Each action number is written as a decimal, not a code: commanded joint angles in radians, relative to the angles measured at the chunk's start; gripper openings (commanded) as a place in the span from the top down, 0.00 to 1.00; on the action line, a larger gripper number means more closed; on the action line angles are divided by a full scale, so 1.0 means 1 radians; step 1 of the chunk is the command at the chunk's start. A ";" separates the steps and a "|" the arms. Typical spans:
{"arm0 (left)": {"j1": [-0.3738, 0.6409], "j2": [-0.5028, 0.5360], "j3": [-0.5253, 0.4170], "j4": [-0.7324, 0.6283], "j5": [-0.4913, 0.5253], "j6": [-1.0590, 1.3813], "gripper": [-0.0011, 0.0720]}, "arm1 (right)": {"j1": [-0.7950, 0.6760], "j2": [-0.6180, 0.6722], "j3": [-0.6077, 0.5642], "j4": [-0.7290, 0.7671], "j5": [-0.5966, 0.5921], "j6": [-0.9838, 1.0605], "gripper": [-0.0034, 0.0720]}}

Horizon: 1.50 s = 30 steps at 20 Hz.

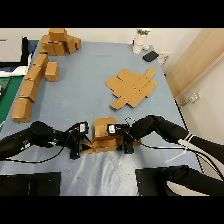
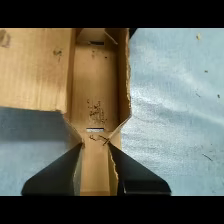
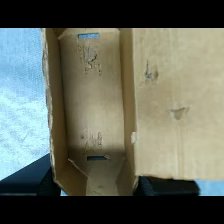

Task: Fold the box.

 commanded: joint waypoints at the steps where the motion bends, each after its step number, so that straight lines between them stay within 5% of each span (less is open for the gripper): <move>1: -0.025 -0.031 0.012 -0.042 -0.004 0.068 0.66 | 0.000 0.000 0.001 0.000 0.001 0.000 0.29; 7: -0.058 -0.076 0.037 -0.116 0.058 0.116 0.66 | 0.000 0.000 0.001 0.000 0.001 0.000 0.29; 9: -0.058 -0.076 0.037 -0.116 0.080 0.116 0.84 | 0.000 0.000 0.001 0.000 0.001 0.000 0.29; 19: -0.101 -0.080 0.039 -0.161 0.080 0.150 0.80 | 0.000 0.000 0.001 0.000 0.001 0.000 0.29; 20: -0.101 -0.080 0.039 -0.161 0.080 0.150 0.58 | 0.000 0.000 0.001 0.000 0.001 0.000 0.29; 21: -0.101 -0.080 0.039 -0.161 0.080 0.150 0.20 | 0.000 0.000 0.001 0.000 0.001 0.000 0.29; 27: -0.101 -0.080 0.039 -0.159 0.082 0.148 0.19 | 0.000 0.000 0.001 0.000 0.001 0.000 0.29; 29: -0.101 -0.078 0.040 -0.106 0.110 0.065 0.90 | 0.000 0.000 0.001 0.000 0.001 0.000 0.29; 30: -0.101 -0.070 0.043 -0.039 0.134 -0.031 0.97 | 0.000 0.000 0.001 0.000 0.001 0.000 0.29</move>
